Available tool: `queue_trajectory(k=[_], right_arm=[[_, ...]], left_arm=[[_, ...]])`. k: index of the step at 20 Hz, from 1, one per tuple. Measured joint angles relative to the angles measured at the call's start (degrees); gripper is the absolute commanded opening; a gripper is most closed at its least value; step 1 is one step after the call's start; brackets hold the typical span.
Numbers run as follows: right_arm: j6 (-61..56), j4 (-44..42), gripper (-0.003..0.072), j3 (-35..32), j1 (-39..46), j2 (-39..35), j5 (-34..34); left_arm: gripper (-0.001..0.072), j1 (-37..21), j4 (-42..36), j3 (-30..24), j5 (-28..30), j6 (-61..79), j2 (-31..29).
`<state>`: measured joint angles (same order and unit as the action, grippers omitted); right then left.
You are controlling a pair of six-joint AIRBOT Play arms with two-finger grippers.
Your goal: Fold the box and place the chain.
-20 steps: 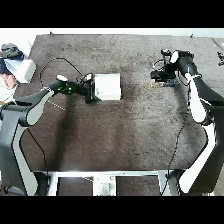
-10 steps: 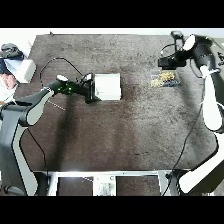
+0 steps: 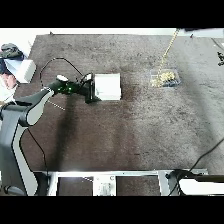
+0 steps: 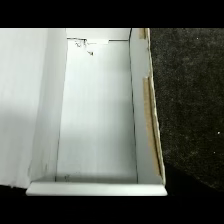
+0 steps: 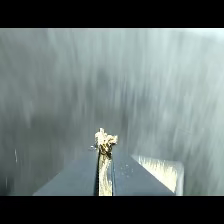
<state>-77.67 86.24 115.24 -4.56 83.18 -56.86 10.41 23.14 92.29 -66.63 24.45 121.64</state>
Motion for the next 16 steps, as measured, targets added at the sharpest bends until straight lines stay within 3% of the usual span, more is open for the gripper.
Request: queue_trajectory(k=[3,7,16], right_arm=[[1.8,0.2,0.0009,0.0,-2.6,-4.1,6.3],[3.4,0.3,0.0009,0.0,-7.5,-6.6,9.0],[7.4,-2.9,0.0009,-0.1,-19.6,-6.1,4.6]], left_arm=[[0.0353,0.0,0.0,0.0,0.0,0.0,0.0],[0.0353,0.0,0.0,0.0,0.0,0.0,0.0],[0.0353,0.0,0.0,0.0,0.0,0.0,0.0]])
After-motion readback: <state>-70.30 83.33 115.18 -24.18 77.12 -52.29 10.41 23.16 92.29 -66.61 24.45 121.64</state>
